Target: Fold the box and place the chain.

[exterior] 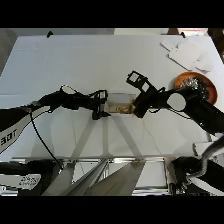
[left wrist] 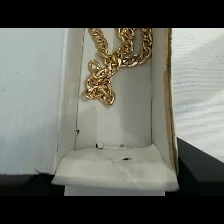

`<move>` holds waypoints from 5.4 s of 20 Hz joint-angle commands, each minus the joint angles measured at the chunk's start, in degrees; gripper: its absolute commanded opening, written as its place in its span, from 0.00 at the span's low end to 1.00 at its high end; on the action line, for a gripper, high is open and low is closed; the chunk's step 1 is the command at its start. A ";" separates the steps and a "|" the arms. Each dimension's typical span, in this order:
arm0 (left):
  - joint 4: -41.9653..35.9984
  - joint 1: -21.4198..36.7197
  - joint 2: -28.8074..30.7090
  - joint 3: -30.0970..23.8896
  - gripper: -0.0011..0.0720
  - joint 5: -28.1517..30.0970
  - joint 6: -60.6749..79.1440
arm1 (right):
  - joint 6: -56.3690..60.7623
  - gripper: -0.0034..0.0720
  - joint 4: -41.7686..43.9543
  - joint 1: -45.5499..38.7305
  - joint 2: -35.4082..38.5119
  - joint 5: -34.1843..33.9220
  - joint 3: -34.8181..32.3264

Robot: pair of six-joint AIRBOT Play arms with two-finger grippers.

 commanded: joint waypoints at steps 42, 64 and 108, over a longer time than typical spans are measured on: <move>0.02 -0.02 0.02 -0.02 0.46 0.00 0.00 | -25.66 0.46 9.29 -11.06 6.21 6.95 -7.10; 0.02 -0.02 0.02 0.00 0.46 0.02 0.00 | -62.20 0.08 27.23 -14.05 -14.97 -9.46 -7.10; 0.02 -0.02 0.02 0.00 0.46 0.02 0.00 | -11.02 0.52 18.25 -5.81 -7.74 0.28 16.13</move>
